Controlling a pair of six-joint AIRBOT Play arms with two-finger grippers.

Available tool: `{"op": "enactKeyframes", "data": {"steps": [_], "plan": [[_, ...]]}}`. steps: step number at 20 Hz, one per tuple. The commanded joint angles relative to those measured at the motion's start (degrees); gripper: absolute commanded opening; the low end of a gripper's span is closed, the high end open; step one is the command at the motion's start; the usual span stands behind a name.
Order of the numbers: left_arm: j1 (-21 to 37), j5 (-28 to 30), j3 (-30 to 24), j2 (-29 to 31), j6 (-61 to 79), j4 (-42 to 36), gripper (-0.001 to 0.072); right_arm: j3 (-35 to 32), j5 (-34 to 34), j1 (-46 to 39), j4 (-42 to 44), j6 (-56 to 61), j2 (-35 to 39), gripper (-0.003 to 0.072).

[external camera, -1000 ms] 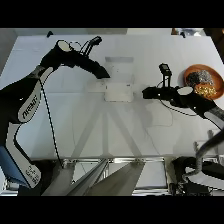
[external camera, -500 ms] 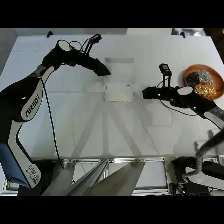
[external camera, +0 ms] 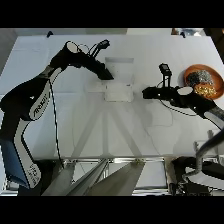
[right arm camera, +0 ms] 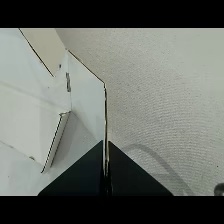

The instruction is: Fold the box and place the chain.

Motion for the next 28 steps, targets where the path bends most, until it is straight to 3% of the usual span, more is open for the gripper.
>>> {"op": "enactKeyframes", "data": {"steps": [1, 5, 28], "plan": [[-0.35, -0.98, 0.13, -0.35, 1.29, -0.20, 0.0355, 0.02, 0.02, 0.00, 0.00, 0.00, -0.02, 0.0013], [-0.35, -3.48, 0.13, -0.37, 8.11, 0.24, 0.0018, 0.02, 0.02, 0.00, 0.00, 0.00, -0.02, 0.0013], [-0.35, -3.96, 0.13, -0.31, 10.49, 0.24, 0.0013, 0.02, -0.31, 0.00, -0.02, -0.17, -0.02, 0.0014]]}}
